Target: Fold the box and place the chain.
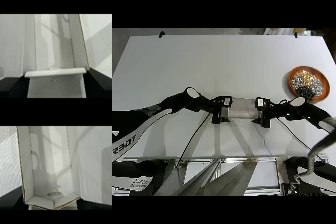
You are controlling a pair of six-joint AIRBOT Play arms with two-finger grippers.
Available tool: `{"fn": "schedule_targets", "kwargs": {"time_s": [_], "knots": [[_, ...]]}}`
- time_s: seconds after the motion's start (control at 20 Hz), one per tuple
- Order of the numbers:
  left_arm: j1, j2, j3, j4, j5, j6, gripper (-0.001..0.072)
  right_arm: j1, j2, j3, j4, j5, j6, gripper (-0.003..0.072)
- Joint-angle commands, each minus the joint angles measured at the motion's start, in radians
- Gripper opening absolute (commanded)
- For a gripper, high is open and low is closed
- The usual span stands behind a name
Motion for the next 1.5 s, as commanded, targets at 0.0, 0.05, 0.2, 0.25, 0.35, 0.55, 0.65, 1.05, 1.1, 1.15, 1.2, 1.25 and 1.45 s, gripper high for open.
{"fn": "schedule_targets", "kwargs": {"time_s": [0.0, 0.05, 0.2, 0.25, 0.35, 0.55, 0.65, 1.05, 1.1, 1.15, 1.2, 1.25, 1.45], "knots": [[-0.001, -0.011, 0.000, -0.011, 0.001, 0.003, 0.0693, 0.000, 0.000, 0.001, 0.000, 0.000, 0.001, 0.0398], [-0.001, -0.011, 0.000, -0.011, 0.000, 0.003, 0.0693, 0.000, 0.000, 0.001, 0.000, 0.000, 0.001, 0.0398], [-0.001, -0.011, 0.000, -0.019, 0.001, 0.003, 0.0693, 0.000, 0.000, 0.001, 0.000, 0.000, 0.001, 0.0398], [-0.001, -0.011, 0.000, -0.022, 0.001, 0.003, 0.0693, 0.000, 0.000, 0.001, 0.000, 0.000, 0.001, 0.0398], [-0.006, -0.013, 0.000, -0.034, 0.002, 0.003, 0.0693, 0.000, 0.000, 0.001, 0.000, 0.000, 0.001, 0.0398], [-0.019, -0.023, 0.000, -0.044, 0.005, 0.006, 0.0689, 0.000, 0.000, 0.001, 0.000, 0.000, 0.001, 0.0398], [-0.019, -0.023, 0.000, -0.047, 0.005, 0.006, 0.0526, 0.000, 0.000, 0.001, 0.000, 0.000, 0.001, 0.0398], [-0.019, -0.023, 0.000, -0.045, 0.004, 0.006, 0.0270, 0.000, 0.000, 0.001, 0.000, 0.000, 0.000, 0.0398], [-0.019, -0.023, 0.000, -0.045, 0.004, 0.006, 0.0270, 0.000, 0.000, 0.001, 0.000, 0.000, 0.001, 0.0398], [-0.019, -0.023, 0.000, -0.045, 0.004, 0.006, 0.0270, 0.000, 0.000, 0.001, 0.000, 0.000, 0.001, 0.0398], [-0.019, -0.023, 0.000, -0.045, 0.004, 0.006, 0.0270, 0.000, 0.000, 0.001, 0.000, 0.000, 0.001, 0.0398], [-0.019, -0.023, 0.000, -0.045, 0.004, 0.006, 0.0270, 0.000, 0.000, 0.001, 0.000, 0.000, 0.000, 0.0398], [-0.019, -0.023, 0.000, -0.045, 0.004, 0.006, 0.0270, 0.000, 0.000, 0.001, 0.000, 0.000, 0.000, 0.0398]]}}
